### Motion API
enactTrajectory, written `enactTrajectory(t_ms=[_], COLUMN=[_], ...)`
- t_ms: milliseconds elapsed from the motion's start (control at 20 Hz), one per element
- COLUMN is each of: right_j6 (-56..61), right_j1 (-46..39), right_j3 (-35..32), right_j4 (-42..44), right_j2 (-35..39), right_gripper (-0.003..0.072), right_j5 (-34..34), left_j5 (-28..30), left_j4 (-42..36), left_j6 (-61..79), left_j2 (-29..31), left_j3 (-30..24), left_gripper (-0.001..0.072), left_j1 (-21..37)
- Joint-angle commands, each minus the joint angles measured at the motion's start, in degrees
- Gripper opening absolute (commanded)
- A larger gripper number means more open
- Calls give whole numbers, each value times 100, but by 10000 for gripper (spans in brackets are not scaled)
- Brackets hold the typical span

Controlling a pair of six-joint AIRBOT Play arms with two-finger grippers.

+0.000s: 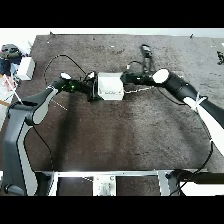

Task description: Fold the box and place the chain.

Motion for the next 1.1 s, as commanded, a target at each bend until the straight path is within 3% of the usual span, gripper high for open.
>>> enactTrajectory(t_ms=[0,150,250,400,650,700,800,850,1050], right_j6=[245,409,452,450,448,450,446,442,59], right_j1=[-1003,-1735,-2002,-2050,-2004,-1978,-1954,-1943,-1744], right_j3=[-216,-575,-610,-555,-94,-11,87,87,83], right_j4=[-63,-59,-39,186,555,555,699,699,675], right_j2=[-17,-114,-321,-667,-1300,-1421,-1589,-1587,-927], right_gripper=[535,534,400,401,396,272,126,10,9], right_j5=[387,264,98,-376,-507,-509,-520,-498,26], left_j5=[2,2,2,4,2,2,2,0,2], left_j4=[0,0,0,0,0,-2,-9,-9,-13], left_j6=[0,0,0,0,0,0,0,0,0], left_j2=[0,0,0,0,0,0,0,0,0], left_j3=[7,7,7,7,7,7,7,7,7], left_gripper=[408,408,407,408,408,408,408,408,408], left_j1=[2,2,2,2,0,2,2,2,2])
